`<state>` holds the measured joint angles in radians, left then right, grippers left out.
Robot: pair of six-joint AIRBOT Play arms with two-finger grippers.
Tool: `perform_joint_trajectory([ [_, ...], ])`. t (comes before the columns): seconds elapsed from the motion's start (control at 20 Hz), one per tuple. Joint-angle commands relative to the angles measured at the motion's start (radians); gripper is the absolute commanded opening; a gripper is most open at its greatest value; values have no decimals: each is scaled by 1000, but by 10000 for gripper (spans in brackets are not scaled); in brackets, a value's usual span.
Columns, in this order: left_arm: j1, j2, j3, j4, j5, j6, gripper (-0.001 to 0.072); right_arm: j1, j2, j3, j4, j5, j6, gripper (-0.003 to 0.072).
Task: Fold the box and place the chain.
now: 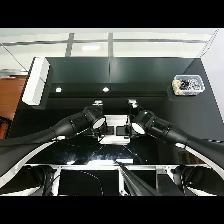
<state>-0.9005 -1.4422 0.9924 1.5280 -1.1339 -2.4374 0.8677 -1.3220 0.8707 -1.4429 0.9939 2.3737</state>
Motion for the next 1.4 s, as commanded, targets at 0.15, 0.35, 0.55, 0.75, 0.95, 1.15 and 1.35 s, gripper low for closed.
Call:
perform_joint_trajectory([
  [0.15,0,0,0,0,-1,-1,33,6,-11,3,10,31,21,130],
  [0.35,0,0,0,0,-1,-1,33,6,-12,3,10,29,21,130],
  [0.55,0,0,0,0,-1,-1,33,7,-17,3,20,-5,21,47],
  [0.75,0,0,0,0,-2,-1,33,7,-16,3,20,-2,20,50],
  [0.95,0,0,0,0,-1,-1,33,6,-15,3,21,76,-20,208],
  [1.15,0,0,0,0,-1,-1,33,6,-15,3,36,38,-33,174],
  [1.35,0,0,0,0,-1,-1,33,6,-15,3,36,8,-32,46],
])
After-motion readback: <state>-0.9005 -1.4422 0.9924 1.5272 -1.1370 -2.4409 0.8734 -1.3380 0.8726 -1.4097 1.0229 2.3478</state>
